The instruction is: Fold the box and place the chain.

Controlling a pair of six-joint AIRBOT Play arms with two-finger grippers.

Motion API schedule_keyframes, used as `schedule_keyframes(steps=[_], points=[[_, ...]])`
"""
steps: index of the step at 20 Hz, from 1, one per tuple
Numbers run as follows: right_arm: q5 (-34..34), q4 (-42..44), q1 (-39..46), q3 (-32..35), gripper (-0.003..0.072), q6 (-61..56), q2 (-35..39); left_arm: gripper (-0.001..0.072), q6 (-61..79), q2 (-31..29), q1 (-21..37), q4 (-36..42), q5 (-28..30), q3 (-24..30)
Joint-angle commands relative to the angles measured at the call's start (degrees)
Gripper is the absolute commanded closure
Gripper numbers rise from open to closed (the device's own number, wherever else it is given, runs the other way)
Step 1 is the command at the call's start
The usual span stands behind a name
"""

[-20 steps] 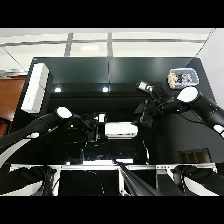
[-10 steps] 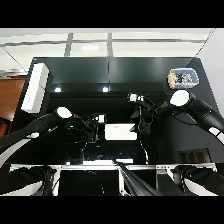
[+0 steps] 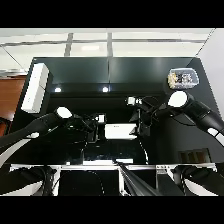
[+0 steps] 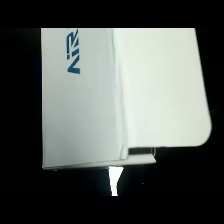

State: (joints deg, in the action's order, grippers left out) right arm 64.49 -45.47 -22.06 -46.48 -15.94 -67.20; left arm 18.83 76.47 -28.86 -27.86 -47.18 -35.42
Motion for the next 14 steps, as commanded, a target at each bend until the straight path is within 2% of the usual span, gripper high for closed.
schedule_keyframes(steps=[1,3,4,5,7,8,9,14], points=[[-3.02,-1.57,-0.57,0.37,-0.0026,-0.13,-0.33,0.0224,0.00,0.04,-0.02,0.00,0.00,-0.04],[-3.26,-1.57,-0.57,0.37,-0.0025,-0.11,-0.33,0.0224,0.00,0.04,-0.02,0.00,0.00,-0.04],[-3.23,-1.55,-0.57,0.37,0.0002,-0.11,-0.33,0.0225,0.00,0.04,-0.02,0.00,0.00,-0.04],[-3.23,-1.57,-0.57,0.37,0.0155,-0.17,-0.33,0.0224,0.00,0.04,-0.02,-0.04,0.02,-0.04],[-2.95,-1.53,-0.57,0.37,0.0154,-0.24,-0.33,0.0224,0.00,0.04,-0.02,-0.04,0.02,-0.04],[-2.73,-1.53,-0.57,0.37,0.0236,-0.72,-0.33,0.0224,0.02,0.04,-0.02,-0.04,0.02,-0.04],[-2.56,-1.55,-0.57,0.37,0.0261,-1.57,-0.33,0.0224,0.00,0.04,-0.07,-0.04,0.00,-0.04],[-1.92,-1.73,-0.57,0.37,0.0262,-2.34,-0.33,0.0224,0.02,0.04,-0.79,-0.22,0.24,-0.04]])
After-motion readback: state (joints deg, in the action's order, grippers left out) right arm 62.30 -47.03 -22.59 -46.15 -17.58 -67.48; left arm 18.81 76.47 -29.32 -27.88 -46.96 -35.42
